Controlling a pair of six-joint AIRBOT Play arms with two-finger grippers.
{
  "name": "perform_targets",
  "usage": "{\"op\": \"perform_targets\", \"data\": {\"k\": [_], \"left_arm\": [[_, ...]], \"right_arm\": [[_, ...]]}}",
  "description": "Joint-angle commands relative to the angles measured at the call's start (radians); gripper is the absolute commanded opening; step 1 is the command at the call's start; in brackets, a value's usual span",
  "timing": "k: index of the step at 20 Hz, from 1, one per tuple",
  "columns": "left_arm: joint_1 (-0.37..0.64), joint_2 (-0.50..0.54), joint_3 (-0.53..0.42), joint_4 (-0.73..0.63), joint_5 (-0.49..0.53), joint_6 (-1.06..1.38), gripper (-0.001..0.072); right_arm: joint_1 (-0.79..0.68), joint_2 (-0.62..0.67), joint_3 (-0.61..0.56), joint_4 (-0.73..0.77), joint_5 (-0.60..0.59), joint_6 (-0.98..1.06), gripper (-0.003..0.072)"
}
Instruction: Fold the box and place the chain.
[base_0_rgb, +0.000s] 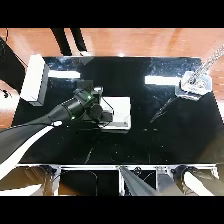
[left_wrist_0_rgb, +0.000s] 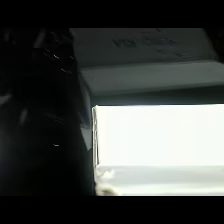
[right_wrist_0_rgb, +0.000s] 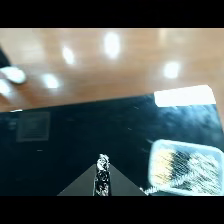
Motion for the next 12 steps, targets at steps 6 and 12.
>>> {"op": "perform_targets", "data": {"k": [6,12], "left_arm": [[-0.005,-0.009,0.013,0.085,0.066,-0.033,0.0023],[-0.005,-0.009,0.011,0.058,0.04,-0.034,0.0023]], "right_arm": [[0.319,0.096,0.001,0.053,0.084,-0.01,0.0029],[0.531,0.096,-0.01,0.097,0.147,0.009,0.0041]]}}
